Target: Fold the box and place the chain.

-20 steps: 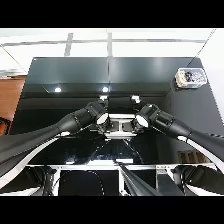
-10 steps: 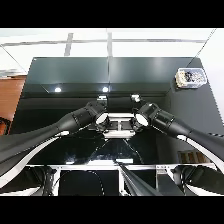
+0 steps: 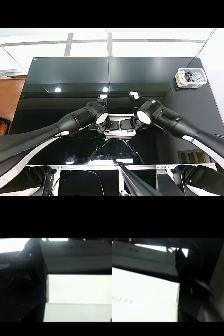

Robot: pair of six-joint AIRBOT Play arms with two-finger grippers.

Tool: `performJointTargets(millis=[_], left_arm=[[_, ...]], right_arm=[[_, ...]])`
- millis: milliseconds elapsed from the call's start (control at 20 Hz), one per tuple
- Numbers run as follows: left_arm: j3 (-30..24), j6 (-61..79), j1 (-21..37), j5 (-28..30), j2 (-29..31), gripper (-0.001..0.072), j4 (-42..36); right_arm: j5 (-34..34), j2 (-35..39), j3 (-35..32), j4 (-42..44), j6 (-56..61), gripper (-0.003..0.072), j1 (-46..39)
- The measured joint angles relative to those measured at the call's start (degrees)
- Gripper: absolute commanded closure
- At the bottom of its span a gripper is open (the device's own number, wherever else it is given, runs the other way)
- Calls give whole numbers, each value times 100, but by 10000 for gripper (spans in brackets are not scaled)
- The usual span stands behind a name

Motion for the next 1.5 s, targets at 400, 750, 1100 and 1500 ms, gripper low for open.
performJointTargets(millis=[400, 750, 1100, 1500], left_arm=[[0, 4, -2, -55, -2, 684, 22], [0, 2, -2, -66, -2, 684, 26], [0, 4, -2, -70, -2, 684, 26], [0, 15, -2, -90, -2, 684, 26]], right_arm=[[1069, 1600, 433, -2277, -522, 350, -772], [-1169, 1397, -229, -2990, -684, -34, -3497], [-2216, -1150, 1687, -675, -756, -34, -5372], [-581, -3569, 4607, 1016, -304, 135, -6019]])
